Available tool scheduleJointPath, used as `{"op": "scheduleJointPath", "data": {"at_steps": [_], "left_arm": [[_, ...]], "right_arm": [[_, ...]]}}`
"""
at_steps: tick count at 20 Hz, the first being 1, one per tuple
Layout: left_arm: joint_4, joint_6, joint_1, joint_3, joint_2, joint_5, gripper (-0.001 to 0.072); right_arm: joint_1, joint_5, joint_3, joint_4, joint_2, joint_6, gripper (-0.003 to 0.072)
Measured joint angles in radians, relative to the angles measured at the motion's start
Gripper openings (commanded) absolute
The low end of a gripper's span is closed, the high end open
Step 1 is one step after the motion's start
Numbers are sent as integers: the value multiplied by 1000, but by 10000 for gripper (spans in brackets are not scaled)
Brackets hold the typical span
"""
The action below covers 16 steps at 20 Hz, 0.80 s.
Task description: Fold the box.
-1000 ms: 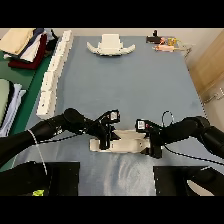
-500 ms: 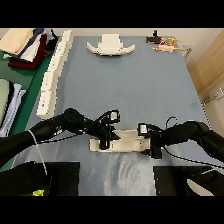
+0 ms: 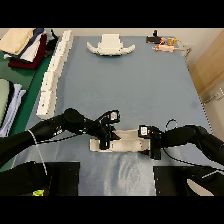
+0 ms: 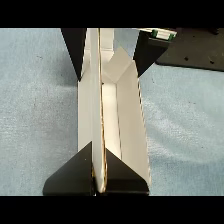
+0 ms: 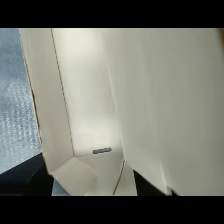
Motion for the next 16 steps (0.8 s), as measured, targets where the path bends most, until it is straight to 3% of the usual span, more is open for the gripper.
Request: {"op": "scheduleJointPath", "data": {"at_steps": [4,5,6,16], "left_arm": [[0,0,0,0,0,0,15],[0,0,0,0,0,0,15],[0,0,0,0,0,0,15],[0,0,0,0,0,0,15]], "right_arm": [[0,14,-7,12,0,-32,637],[0,20,-8,16,0,-41,546],[0,30,-8,21,0,-48,502],[1,38,-16,33,0,-68,531]]}}
